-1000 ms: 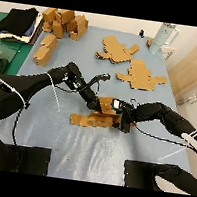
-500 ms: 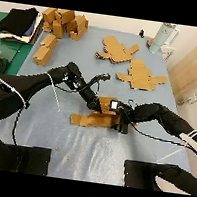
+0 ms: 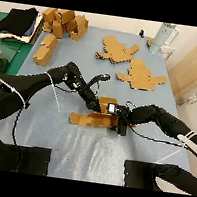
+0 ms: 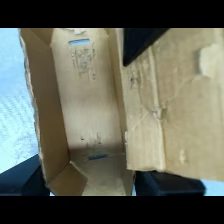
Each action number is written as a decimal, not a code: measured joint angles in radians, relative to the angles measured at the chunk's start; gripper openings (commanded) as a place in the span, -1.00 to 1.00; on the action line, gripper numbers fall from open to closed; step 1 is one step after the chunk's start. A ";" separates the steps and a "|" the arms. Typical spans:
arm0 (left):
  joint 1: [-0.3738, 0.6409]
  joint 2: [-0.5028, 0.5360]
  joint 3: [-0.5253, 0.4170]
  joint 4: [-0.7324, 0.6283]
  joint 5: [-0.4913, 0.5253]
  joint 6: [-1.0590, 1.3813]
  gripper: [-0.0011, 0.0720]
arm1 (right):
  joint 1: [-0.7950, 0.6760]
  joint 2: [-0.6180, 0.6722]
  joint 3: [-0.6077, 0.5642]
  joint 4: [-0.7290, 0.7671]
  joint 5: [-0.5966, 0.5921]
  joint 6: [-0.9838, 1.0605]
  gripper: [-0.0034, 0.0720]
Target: Fold the box.
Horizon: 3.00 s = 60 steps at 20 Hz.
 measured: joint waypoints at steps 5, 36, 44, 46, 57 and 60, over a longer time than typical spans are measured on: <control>-0.001 0.000 0.000 -0.003 0.004 0.000 -0.93 | -0.005 -0.001 0.000 -0.001 0.025 0.016 0.72; -0.002 0.000 0.000 -0.002 0.002 0.000 -0.93 | -0.005 -0.022 0.000 -0.050 0.032 0.097 0.72; -0.002 0.000 0.000 -0.001 0.001 0.000 -0.93 | -0.006 -0.038 0.000 -0.043 0.035 0.093 0.42; -0.002 0.000 0.000 -0.001 0.001 0.000 -0.93 | -0.006 -0.039 0.000 -0.044 0.036 0.093 0.42; -0.002 0.000 0.000 -0.002 0.002 0.000 -0.93 | -0.006 -0.040 0.000 -0.051 0.040 0.093 0.42; -0.002 0.000 0.000 -0.002 0.002 0.000 -0.93 | -0.005 -0.040 0.000 -0.051 0.041 0.092 0.42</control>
